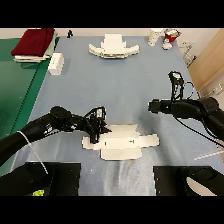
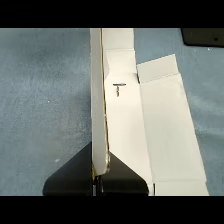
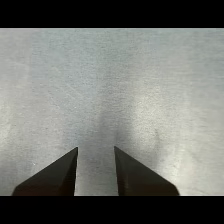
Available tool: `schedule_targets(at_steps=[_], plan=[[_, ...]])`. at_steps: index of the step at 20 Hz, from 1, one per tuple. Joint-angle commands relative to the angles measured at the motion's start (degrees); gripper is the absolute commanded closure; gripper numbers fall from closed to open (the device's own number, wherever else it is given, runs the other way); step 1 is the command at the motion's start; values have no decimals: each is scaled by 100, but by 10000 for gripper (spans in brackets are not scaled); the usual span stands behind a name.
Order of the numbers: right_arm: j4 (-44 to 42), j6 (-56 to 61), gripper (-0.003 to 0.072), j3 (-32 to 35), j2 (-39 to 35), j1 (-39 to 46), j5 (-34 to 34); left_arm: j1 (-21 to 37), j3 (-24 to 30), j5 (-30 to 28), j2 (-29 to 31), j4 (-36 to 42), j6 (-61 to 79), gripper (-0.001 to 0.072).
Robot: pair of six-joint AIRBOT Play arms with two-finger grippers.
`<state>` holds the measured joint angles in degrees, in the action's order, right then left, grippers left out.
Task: Fold the box.
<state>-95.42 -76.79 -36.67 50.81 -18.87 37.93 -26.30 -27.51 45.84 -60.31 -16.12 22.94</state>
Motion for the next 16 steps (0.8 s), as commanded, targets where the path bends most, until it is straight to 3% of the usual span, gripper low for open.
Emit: schedule_targets(at_steps=[1,13,16], plan=[[-42,2,321,-4,-2,-4,7,-4,-2,76,-116,-22,-4,696],[-411,0,337,-4,-4,-4,452,-4,15,411,-116,-278,-352,696],[-669,-4,537,-4,-13,-4,1056,-4,15,417,-116,-275,-348,696]])
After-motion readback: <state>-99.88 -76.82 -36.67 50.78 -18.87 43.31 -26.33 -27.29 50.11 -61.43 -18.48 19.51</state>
